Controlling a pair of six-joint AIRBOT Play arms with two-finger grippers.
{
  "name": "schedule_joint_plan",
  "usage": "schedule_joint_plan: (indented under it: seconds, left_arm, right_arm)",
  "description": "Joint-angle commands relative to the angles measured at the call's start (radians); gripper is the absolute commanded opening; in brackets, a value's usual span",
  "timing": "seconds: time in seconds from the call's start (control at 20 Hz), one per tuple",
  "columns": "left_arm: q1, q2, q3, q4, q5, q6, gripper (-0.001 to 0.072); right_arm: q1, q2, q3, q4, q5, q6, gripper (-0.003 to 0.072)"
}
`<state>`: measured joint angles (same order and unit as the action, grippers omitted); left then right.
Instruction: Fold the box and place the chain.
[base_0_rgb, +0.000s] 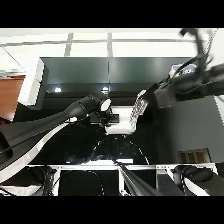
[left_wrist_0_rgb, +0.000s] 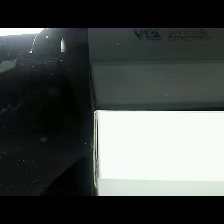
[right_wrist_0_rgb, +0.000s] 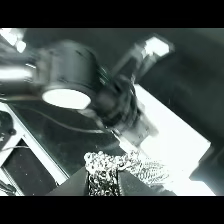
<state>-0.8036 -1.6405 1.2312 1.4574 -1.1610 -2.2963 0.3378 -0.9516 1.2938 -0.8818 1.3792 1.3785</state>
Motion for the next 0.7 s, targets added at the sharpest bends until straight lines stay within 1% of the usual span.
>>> schedule_joint_plan:
  seconds: [0.0, 0.2, 0.3, 0.4, 0.5, 0.55, 0.6, 0.65]
  left_arm:
    - [0.000, 0.000, 0.000, 0.000, 0.000, 0.000, 0.0024]
    - [0.000, 0.000, 0.000, 0.000, 0.000, 0.000, 0.0023]
    - [0.000, 0.000, 0.000, 0.000, 0.001, 0.000, 0.0024]
    - [0.000, 0.000, 0.000, 0.000, 0.001, 0.000, 0.0024]
    - [0.000, 0.000, 0.000, 0.000, 0.001, 0.000, 0.0024]
    - [0.000, 0.000, 0.000, 0.000, 0.001, 0.000, 0.0024]
    - [0.000, 0.000, 0.000, 0.000, 0.001, 0.000, 0.0024]
    - [0.000, 0.000, 0.000, -0.002, 0.001, 0.000, 0.0023]
  right_arm:
    - [0.004, 0.000, -0.156, 0.043, -0.122, 0.005, 0.0012]
    - [0.004, -0.001, -0.282, 0.052, -0.196, 0.032, 0.0012]
    - [0.014, -0.001, -0.357, 0.052, -0.265, 0.058, 0.0013]
    - [0.038, -0.002, -0.425, 0.058, -0.365, 0.058, 0.0013]
    - [0.061, -0.009, -0.465, 0.063, -0.434, 0.063, 0.0014]
    - [0.065, -0.014, -0.475, 0.063, -0.446, 0.069, 0.0101]
    - [0.062, -0.016, -0.475, 0.058, -0.439, 0.073, 0.0347]
    - [0.043, -0.013, -0.473, 0.050, -0.421, 0.073, 0.0369]
